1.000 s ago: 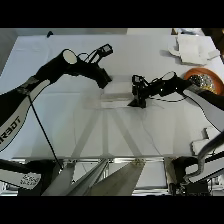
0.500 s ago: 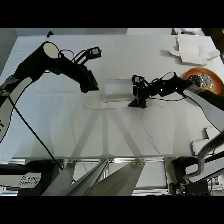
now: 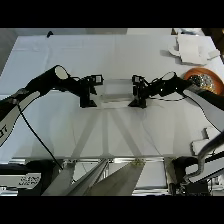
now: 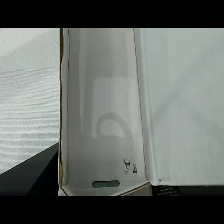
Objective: Fold the box and place the chain.
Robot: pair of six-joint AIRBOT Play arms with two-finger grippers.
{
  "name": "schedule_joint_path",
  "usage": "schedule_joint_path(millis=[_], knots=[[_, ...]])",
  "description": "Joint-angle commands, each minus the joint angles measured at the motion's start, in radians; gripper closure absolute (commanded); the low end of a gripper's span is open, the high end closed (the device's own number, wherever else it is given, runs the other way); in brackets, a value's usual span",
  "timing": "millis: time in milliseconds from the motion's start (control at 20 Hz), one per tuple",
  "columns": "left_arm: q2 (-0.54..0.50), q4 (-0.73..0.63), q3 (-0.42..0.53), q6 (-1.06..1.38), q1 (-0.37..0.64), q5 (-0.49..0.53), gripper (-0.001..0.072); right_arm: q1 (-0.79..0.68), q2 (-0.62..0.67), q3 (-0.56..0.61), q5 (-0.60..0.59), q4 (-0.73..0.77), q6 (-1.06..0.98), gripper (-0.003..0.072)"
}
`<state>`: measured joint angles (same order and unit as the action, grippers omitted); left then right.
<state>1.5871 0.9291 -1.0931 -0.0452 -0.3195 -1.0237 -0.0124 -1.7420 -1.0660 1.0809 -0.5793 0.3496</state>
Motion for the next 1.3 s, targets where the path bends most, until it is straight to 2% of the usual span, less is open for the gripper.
schedule_joint_path(millis=[0,150,450,500,550,600,800,1050,1200,1250], knots=[[0.003,-0.121,0.044,0.162,-0.001,0.027,0.0009,0.0,0.0,0.0,0.0,0.0,0.0,0.0203],[0.014,-0.214,0.044,0.21,-0.001,0.037,0.001,0.0,0.0,0.0,0.0,0.0,0.0,0.0203],[0.036,-0.218,0.044,0.21,-0.002,-0.02,0.0017,0.0,0.0,0.0,0.0,0.0,0.0,0.0203],[0.037,-0.218,0.044,0.21,-0.002,-0.02,0.0062,0.0,0.0,0.0,0.0,0.0,0.0,0.0203],[0.037,-0.218,0.044,0.21,-0.002,-0.021,0.0205,0.0,0.0,0.0,0.0,0.0,0.0,0.0203],[0.038,-0.218,0.044,0.21,-0.002,-0.02,0.0248,0.0,0.0,0.0,0.0,0.0,0.0,0.0203],[0.049,-0.214,0.044,0.243,-0.003,-0.016,0.0247,0.0,0.0,0.0,0.0,0.0,0.0,0.0203],[0.063,-0.218,0.044,0.259,-0.011,0.107,0.0248,0.0,0.0,0.0,0.0,0.0,0.0,0.0203],[0.063,-0.225,0.044,0.259,-0.014,0.123,0.0254,0.0,0.0,0.0,0.0,0.0,0.0,0.0203],[0.063,-0.225,0.044,0.259,-0.014,0.123,0.0279,0.0,0.0,0.0,0.0,0.0,0.0,0.0203]])
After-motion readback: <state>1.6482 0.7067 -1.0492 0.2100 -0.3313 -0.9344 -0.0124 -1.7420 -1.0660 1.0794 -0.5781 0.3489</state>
